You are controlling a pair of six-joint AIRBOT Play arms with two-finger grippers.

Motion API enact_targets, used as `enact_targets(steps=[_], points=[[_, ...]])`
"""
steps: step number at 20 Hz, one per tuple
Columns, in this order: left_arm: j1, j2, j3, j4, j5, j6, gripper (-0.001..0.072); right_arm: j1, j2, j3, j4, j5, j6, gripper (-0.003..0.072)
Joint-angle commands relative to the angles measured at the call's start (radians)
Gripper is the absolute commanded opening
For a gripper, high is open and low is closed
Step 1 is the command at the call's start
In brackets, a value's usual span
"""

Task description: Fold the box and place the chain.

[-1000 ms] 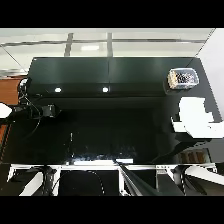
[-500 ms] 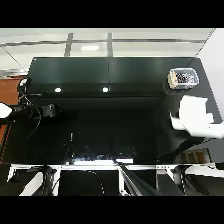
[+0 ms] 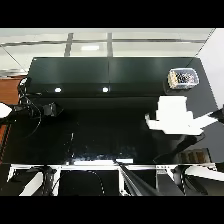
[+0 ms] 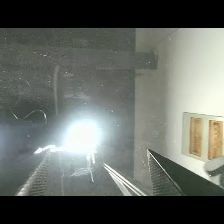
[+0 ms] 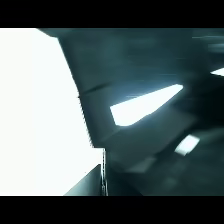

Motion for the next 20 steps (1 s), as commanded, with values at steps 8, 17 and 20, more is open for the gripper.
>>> enact_targets(steps=[8,17,20], points=[[-0.001,-0.037,-0.003,-0.279,-0.045,0.138,0.0712,0.562,0.536,-0.725,0.823,-0.415,-0.331,0.0019],[-0.087,-0.424,0.067,-0.571,-0.11,0.406,0.0712,1.1,0.537,-0.777,0.863,-0.921,-0.33,0.0019],[-0.182,-0.552,0.15,-0.577,-0.147,0.446,0.0712,1.106,0.537,-0.777,0.863,-0.909,-0.33,0.0019]])
